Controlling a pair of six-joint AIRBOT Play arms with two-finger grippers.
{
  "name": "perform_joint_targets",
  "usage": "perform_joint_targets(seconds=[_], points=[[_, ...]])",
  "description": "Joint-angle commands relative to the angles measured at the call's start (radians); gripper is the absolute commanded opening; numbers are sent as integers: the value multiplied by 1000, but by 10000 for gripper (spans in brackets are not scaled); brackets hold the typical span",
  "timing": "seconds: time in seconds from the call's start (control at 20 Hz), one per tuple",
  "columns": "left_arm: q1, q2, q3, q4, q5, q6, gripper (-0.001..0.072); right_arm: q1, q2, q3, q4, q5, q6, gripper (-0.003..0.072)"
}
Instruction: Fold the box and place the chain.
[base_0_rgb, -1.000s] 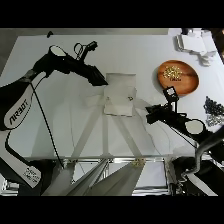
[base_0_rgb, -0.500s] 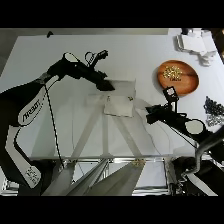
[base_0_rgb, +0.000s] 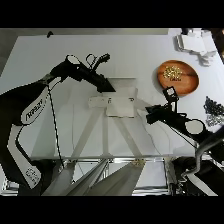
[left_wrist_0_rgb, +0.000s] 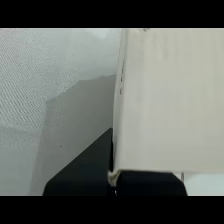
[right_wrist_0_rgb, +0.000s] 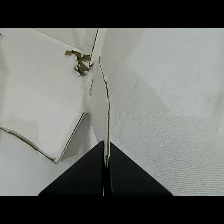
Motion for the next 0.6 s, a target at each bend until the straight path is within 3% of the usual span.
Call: perform_joint_targets(seconds=[0.0,0.55], points=[[-1,-1,1,0,-8,0,13,1,0,0,0,0,0,17],[-2,-1,1,1,8,-2,8,1,0,0,0,0,0,17]])
